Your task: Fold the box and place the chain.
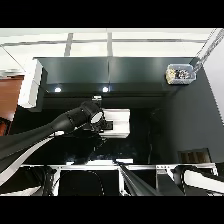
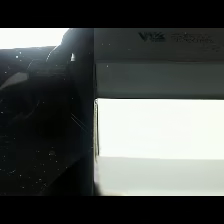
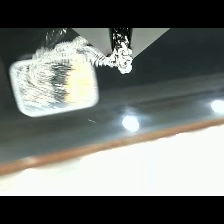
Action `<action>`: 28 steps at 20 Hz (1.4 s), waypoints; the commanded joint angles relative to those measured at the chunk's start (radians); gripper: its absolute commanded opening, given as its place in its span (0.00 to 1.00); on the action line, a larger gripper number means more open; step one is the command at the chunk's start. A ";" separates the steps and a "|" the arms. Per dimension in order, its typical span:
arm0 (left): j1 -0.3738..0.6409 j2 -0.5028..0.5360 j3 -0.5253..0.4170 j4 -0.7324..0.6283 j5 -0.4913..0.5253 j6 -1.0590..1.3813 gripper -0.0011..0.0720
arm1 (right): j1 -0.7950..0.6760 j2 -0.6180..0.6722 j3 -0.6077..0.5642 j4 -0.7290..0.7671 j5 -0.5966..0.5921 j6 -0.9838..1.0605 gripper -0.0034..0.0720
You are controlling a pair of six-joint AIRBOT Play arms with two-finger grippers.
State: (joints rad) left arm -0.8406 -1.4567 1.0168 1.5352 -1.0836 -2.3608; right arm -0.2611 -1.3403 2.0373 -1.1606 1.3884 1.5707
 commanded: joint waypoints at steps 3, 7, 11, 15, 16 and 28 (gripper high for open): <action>0.000 0.000 0.000 0.000 0.004 0.000 0.06 | 0.000 0.197 -0.003 0.203 0.025 -0.034 0.06; 0.000 0.000 0.000 0.000 0.002 0.000 0.06 | 0.000 0.264 -0.003 0.322 0.019 -0.044 0.06; 0.000 0.000 0.000 -0.002 0.002 0.000 0.06 | 0.041 0.285 -0.003 0.413 0.040 -0.050 0.06; 0.000 0.000 0.000 -0.002 0.001 0.000 0.06 | 0.114 0.286 -0.003 0.472 0.150 -0.050 0.06; 0.000 0.000 0.000 -0.002 0.001 0.000 0.06 | 0.125 0.286 -0.003 0.486 0.188 -0.050 0.06; 0.000 0.000 0.000 -0.002 0.001 0.000 0.06 | 0.176 0.286 -0.003 0.584 0.217 -0.050 0.06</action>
State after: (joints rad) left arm -0.8406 -1.4567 1.0168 1.5330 -1.0824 -2.3608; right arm -0.0887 -1.0546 2.0342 -0.5949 1.6085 1.5211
